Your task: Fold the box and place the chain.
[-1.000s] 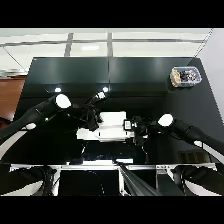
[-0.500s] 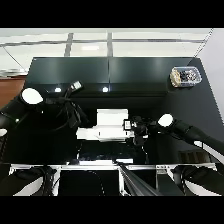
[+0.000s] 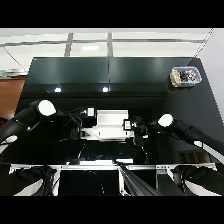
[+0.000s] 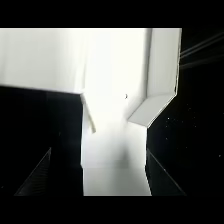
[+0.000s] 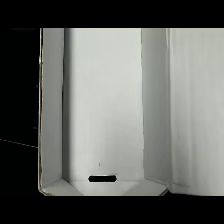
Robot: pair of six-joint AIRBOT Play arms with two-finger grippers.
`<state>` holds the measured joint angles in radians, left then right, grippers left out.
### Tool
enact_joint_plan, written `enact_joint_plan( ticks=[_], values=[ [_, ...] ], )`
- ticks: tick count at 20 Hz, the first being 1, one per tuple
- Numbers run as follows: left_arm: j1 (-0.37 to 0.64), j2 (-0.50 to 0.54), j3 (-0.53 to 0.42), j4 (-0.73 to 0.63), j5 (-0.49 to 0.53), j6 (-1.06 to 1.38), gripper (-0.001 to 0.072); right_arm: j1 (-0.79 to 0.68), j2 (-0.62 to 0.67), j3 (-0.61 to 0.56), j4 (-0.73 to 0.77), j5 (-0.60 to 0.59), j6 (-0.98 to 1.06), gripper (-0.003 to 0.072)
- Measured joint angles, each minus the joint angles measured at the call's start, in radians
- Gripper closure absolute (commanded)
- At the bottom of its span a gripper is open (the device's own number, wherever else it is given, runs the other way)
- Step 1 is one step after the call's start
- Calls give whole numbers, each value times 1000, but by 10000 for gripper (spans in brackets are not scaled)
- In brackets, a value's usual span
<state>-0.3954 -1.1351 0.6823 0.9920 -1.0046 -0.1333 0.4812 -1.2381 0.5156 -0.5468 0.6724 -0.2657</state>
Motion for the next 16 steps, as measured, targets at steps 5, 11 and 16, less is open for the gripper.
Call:
enact_joint_plan(
  ticks=[5,11,16],
  values=[
    [-26,-63,-4,-110,26,39,21,0,0,0,0,0,0,558],
    [-31,-103,-4,-154,26,48,228,0,0,0,1,0,0,558],
    [-31,-109,-4,-161,27,51,359,0,0,0,0,0,0,558]
  ],
)
